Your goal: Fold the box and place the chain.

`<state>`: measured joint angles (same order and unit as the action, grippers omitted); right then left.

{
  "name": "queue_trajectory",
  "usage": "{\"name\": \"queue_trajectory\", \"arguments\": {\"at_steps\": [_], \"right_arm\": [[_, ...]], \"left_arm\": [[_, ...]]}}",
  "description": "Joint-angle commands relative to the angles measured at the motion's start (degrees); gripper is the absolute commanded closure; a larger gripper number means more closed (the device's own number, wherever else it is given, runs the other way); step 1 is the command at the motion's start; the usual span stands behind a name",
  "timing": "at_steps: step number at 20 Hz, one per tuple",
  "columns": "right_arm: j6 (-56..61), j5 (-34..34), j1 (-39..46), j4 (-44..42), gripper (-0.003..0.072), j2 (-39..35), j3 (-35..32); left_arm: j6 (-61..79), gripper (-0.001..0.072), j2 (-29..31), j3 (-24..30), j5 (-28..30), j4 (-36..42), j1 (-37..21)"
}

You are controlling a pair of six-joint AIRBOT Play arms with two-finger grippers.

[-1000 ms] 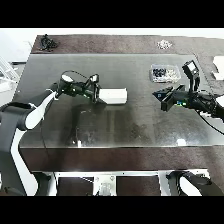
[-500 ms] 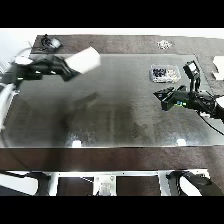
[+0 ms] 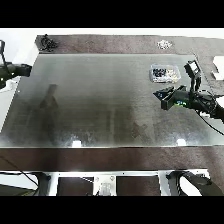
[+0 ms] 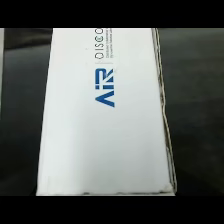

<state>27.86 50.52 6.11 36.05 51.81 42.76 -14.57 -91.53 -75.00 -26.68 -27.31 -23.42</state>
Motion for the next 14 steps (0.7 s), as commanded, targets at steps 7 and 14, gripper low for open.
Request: {"name": "queue_trajectory", "arguments": {"at_steps": [7,14], "right_arm": [[0.7,-0.2,0.0,-0.7,0.0673,0.0,-0.1],[0.7,-0.2,0.0,-1.3,0.0673,0.0,-0.1]], "left_arm": [[-3.4,0.0692,-14.3,-8.1,0.7,-3.8,-2.5],[-5.5,0.0690,-19.8,-13.9,-3.2,-10.0,-2.5]]}}
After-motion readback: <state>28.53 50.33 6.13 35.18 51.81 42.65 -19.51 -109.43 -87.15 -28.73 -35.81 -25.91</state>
